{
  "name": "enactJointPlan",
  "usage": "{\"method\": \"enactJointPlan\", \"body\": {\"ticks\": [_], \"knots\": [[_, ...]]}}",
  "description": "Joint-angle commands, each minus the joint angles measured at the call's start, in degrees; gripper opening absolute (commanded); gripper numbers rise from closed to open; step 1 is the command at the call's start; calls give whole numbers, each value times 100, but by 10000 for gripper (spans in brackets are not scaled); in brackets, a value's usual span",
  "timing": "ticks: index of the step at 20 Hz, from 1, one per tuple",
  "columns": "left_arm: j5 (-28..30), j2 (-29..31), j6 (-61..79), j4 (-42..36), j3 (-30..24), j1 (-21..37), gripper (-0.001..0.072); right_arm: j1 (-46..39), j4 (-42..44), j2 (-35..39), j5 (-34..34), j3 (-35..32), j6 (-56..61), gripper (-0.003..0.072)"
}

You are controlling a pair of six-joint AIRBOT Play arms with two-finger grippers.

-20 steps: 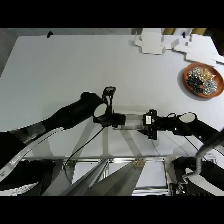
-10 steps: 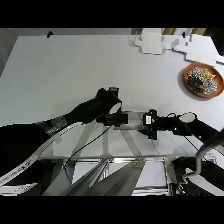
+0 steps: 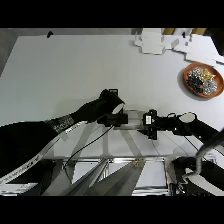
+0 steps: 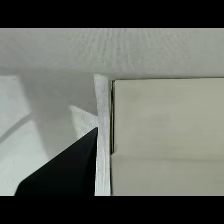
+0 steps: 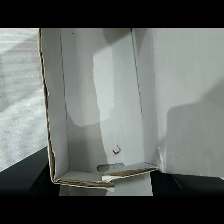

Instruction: Fold the box and place the chain.

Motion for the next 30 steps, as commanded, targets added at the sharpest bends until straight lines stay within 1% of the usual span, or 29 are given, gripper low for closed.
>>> {"method": "enactJointPlan", "body": {"ticks": [1,2,4,9,11,19,20,21,22,25,26,27,28,29,30], "knots": [[20,-37,-26,-46,7,-2,160,0,-2,0,-2,0,0,412],[22,-37,-26,-42,7,-2,73,0,-2,0,-2,0,0,412],[24,-42,-31,-31,7,-2,12,0,-2,0,-2,0,-2,412],[35,-39,-197,26,7,-2,11,0,-2,0,-2,0,0,412],[42,-39,-195,44,7,-2,40,0,-2,0,-2,0,0,412],[146,-39,-179,131,7,-2,47,0,-2,0,-2,0,0,412],[140,-37,-151,129,7,-2,112,0,-2,0,-2,0,0,412],[125,-31,-149,129,7,0,211,0,-2,0,-2,0,0,412],[120,-17,-146,131,7,0,228,0,-2,0,-2,0,0,412],[146,39,4,177,7,0,226,0,-2,0,-2,0,0,412],[151,48,4,186,7,0,199,0,-2,0,-2,0,0,412],[151,48,2,203,7,0,199,0,-2,0,-2,0,0,412],[149,48,2,216,7,-2,162,0,-2,0,-2,0,-2,412],[151,48,4,216,7,-2,-2,0,-2,0,-2,0,0,412],[149,48,48,210,7,-2,3,0,-2,0,-2,0,0,412]]}}
